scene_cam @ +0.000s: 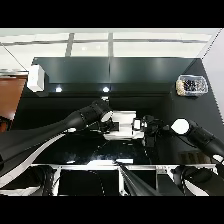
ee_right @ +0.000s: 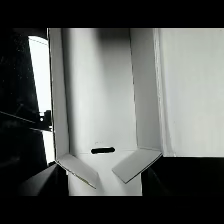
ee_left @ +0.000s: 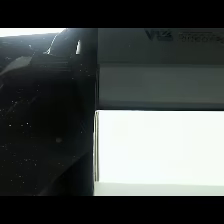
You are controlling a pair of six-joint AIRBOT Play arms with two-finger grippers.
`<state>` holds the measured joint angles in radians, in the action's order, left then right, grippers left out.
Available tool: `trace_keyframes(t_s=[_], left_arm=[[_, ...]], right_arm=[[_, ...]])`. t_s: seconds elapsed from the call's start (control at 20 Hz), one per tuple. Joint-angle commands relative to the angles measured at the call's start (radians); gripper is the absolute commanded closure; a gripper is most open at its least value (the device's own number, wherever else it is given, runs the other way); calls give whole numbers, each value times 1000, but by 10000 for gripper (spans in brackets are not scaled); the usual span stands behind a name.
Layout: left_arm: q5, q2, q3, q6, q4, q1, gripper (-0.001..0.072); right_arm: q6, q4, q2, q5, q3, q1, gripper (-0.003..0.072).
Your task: Fold the box and place the chain.
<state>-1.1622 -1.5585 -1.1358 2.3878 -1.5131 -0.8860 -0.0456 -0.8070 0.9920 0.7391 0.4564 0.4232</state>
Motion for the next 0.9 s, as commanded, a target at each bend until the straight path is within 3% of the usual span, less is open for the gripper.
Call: trace_keyframes(t_s=[0.0,0.1,0.2,0.5,0.7,0.85], left_arm=[[2,0,-1,-2,3,1,681],[1,0,-1,-2,3,2,681],[-5,-1,-1,-1,4,3,681],[-24,-2,-1,-1,3,3,681],[-24,-3,-1,-1,3,3,681],[-23,-3,-1,-1,3,3,681]], right_arm=[[5,6,7,-3,-1,1,225],[5,6,7,-3,-1,1,251],[5,22,7,-4,-1,1,449],[27,233,54,-72,-1,18,461],[27,230,85,-80,-1,71,462],[26,229,91,-156,-1,73,462]])
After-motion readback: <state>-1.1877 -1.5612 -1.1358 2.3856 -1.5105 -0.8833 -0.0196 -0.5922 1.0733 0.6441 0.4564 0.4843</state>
